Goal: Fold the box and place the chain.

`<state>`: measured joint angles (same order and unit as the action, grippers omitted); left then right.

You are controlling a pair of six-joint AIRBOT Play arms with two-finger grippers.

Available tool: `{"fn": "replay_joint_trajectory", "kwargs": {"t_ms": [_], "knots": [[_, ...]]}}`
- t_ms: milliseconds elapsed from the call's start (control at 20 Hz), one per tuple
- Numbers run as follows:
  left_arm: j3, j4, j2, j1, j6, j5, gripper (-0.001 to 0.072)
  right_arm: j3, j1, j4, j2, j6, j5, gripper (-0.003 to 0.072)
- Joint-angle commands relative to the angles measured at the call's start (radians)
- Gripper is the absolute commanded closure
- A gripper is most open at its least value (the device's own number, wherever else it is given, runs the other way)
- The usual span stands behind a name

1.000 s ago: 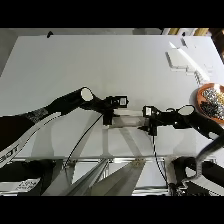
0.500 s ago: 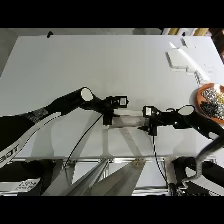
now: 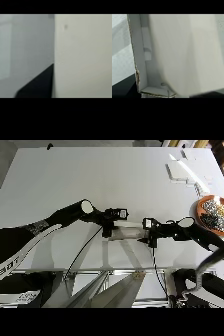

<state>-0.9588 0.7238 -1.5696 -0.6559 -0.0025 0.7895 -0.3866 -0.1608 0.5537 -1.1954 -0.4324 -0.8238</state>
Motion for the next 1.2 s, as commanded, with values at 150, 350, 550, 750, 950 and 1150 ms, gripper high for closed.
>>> {"fn": "replay_joint_trajectory", "kwargs": {"t_ms": [150, 350, 550, 750, 950, 1150], "knots": [[-0.001, 0.011, 0.072, 0.002, -0.003, 0.007, 0.0254, 0.000, 0.000, -0.001, 0.001, 0.002, 0.000, 0.0288], [-0.001, 0.192, 0.151, 0.005, -0.134, 0.012, 0.0193, 0.000, 0.000, -0.001, 0.001, 0.001, 0.000, 0.0288], [-0.001, 0.483, 0.229, 0.028, -0.448, 0.100, 0.0040, 0.000, 0.000, -0.001, 0.001, 0.002, 0.000, 0.0288], [-0.001, 0.513, 0.311, 0.021, -0.563, 0.244, 0.0529, 0.000, 0.000, -0.001, 0.001, 0.001, 0.000, 0.0288], [-0.001, 0.431, 0.331, -0.076, -0.563, 0.337, 0.0704, 0.000, 0.000, -0.001, 0.001, 0.002, 0.000, 0.0288], [-0.001, 0.429, 0.330, -0.230, -0.567, 0.254, 0.0705, 0.000, 0.000, -0.001, 0.001, 0.001, 0.000, 0.0288]]}}
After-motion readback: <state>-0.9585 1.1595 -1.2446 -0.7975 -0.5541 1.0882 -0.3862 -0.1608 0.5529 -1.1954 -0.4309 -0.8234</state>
